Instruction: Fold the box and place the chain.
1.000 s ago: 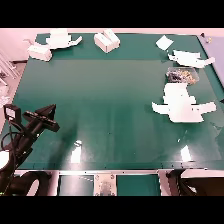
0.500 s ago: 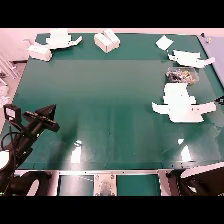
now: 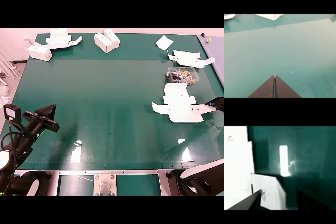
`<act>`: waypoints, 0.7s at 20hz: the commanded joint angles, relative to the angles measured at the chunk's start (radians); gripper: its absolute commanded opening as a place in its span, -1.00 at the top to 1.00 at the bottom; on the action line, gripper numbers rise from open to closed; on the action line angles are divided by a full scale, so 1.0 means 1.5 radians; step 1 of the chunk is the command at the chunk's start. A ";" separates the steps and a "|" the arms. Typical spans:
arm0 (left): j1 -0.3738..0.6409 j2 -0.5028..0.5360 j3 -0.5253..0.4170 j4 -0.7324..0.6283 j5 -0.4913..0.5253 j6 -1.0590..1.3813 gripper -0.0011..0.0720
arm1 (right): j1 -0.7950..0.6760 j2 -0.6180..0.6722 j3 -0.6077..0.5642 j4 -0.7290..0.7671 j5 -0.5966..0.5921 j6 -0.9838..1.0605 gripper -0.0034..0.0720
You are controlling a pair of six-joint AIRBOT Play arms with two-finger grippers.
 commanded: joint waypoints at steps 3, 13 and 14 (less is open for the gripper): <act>0.000 0.000 0.000 0.000 0.000 0.000 0.91 | 0.018 -0.024 -0.004 0.011 0.038 -0.023 -0.47; 0.000 0.000 0.000 0.001 0.001 0.001 0.91 | 0.022 -0.047 -0.006 0.011 0.057 -0.031 0.57; 0.000 0.000 0.000 0.001 0.001 0.000 0.91 | 0.022 -0.047 -0.006 0.011 0.059 -0.036 0.72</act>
